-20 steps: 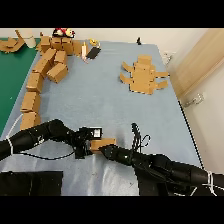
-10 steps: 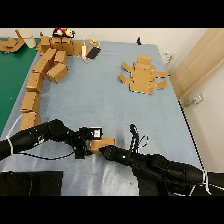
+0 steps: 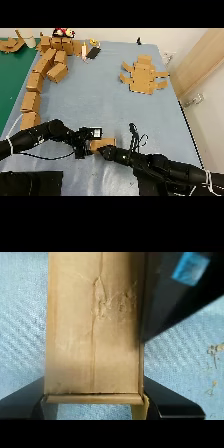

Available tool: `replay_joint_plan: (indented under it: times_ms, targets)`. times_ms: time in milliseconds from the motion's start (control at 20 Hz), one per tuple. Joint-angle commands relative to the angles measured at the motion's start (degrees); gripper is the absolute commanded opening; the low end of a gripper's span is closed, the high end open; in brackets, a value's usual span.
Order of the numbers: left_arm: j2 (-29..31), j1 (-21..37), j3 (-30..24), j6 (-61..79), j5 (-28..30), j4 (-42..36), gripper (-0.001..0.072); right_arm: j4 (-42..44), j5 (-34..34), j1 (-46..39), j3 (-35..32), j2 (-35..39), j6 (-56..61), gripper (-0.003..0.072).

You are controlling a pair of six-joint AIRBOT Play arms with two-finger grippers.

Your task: Fold the box.

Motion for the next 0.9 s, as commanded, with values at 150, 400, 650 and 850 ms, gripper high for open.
replay_joint_plan:
  times_ms: [150,400,650,850]
  targets:
    - [0.0,0.0,0.0,0.1,0.0,0.0,0.0451,-0.7,-4.2,-0.3,0.5,6.6,0.0,0.0006]
    - [0.0,0.0,0.0,0.1,0.0,0.0,0.0451,-4.9,-10.6,-5.8,1.2,7.0,0.0,0.0005]
    - [0.0,0.0,0.0,0.1,0.0,0.0,0.0451,-19.6,-32.4,-15.9,9.2,7.0,0.1,0.0006]
    - [0.0,0.0,0.0,0.1,0.0,0.0,0.0451,-32.5,-51.3,-24.6,19.0,6.9,2.4,0.0005]
